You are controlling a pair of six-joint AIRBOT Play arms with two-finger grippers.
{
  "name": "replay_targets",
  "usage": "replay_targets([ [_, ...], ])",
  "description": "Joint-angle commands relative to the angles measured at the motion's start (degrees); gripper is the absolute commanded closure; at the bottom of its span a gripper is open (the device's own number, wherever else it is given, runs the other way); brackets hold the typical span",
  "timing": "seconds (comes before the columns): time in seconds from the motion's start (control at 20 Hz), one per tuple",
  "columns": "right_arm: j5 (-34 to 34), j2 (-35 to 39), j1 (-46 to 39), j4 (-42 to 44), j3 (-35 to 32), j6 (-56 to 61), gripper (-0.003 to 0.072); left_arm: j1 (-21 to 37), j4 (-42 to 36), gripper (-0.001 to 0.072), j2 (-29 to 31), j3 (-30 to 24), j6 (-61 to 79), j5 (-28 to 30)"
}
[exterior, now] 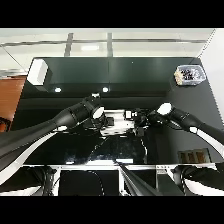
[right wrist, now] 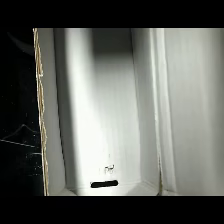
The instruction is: Fold the box and place the chain.
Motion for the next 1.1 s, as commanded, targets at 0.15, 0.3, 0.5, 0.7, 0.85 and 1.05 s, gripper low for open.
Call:
replay_targets([
  [0.15, 0.0, 0.0, 0.0, 0.0, 0.0, 0.0, 0.0268, 0.1, 0.2, 0.0684, 0.0, 0.0, -0.1, 1.0],
  [0.3, 0.1, 0.0, 0.0, 0.0, 0.0, 0.0, 0.0267, 0.1, -0.1, 0.0683, 0.0, 0.0, 0.3, 1.7],
  [0.5, 1.0, 3.4, 0.0, -3.0, 0.0, 7.0, -0.0034, 0.2, -0.2, 0.0684, 0.0, 0.3, 2.8, 0.7],
  [0.7, 8.4, 11.7, 0.0, -13.9, 0.0, 14.4, -0.0034, 0.2, -0.1, 0.0684, 0.0, 0.7, 6.7, -0.2],
  [0.85, 8.6, 12.3, 0.0, -13.7, -0.1, 14.3, -0.0034, 0.2, -0.2, 0.0683, 0.0, 0.7, 7.3, 0.3],
  [1.05, 7.5, 12.2, 0.1, -13.4, -0.1, 14.2, 0.0297, 0.2, -0.2, 0.0683, 0.0, 0.7, 7.3, 0.2],
])
